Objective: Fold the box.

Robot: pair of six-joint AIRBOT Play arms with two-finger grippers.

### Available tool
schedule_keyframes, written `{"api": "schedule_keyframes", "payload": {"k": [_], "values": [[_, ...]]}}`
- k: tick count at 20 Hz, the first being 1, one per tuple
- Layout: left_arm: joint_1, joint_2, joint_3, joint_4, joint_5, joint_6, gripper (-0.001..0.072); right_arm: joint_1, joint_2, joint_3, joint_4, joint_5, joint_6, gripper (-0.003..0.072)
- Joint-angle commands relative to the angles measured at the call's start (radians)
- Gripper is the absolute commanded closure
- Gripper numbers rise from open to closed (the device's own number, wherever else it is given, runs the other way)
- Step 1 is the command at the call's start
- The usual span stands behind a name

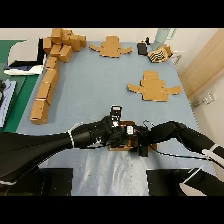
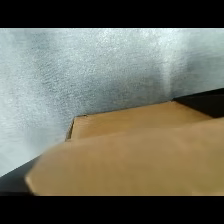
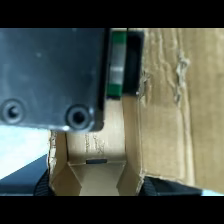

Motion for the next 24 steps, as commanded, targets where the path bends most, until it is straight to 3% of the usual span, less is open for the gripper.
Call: {"api": "schedule_keyframes", "payload": {"k": [1, 2, 3, 11, 15, 16, 17, 18, 24], "values": [[-0.002, -0.007, 0.005, 0.003, -0.006, -0.003, 0.0397, 0.001, 0.001, 0.001, 0.000, 0.000, 0.000, 0.0100], [-0.003, -0.007, 0.005, 0.002, -0.005, -0.002, 0.0631, 0.001, 0.001, 0.001, 0.000, 0.000, 0.000, 0.0100], [-0.004, -0.007, 0.005, -0.003, -0.005, -0.003, 0.0695, 0.001, 0.001, 0.001, 0.000, 0.000, 0.000, 0.0100], [-0.004, -0.008, 0.005, -0.024, -0.024, 0.000, 0.0695, 0.001, 0.001, 0.001, 0.000, 0.000, 0.000, 0.0100], [-0.003, -0.007, 0.005, -0.024, -0.080, 0.011, 0.0693, 0.001, 0.001, 0.001, 0.000, 0.000, 0.000, 0.0100], [-0.003, -0.007, 0.005, -0.024, -0.083, 0.021, 0.0665, 0.001, 0.001, 0.001, 0.000, 0.000, 0.000, 0.0100], [-0.003, -0.006, 0.005, -0.024, -0.082, 0.025, 0.0403, 0.001, 0.001, 0.001, 0.000, 0.000, 0.000, 0.0100], [-0.002, -0.006, 0.005, -0.024, -0.080, 0.024, 0.0284, 0.001, 0.001, 0.001, 0.000, 0.000, 0.000, 0.0100], [-0.002, -0.006, 0.005, -0.024, -0.054, 0.024, 0.0281, 0.001, 0.001, 0.001, 0.000, 0.000, 0.000, 0.0100]]}}
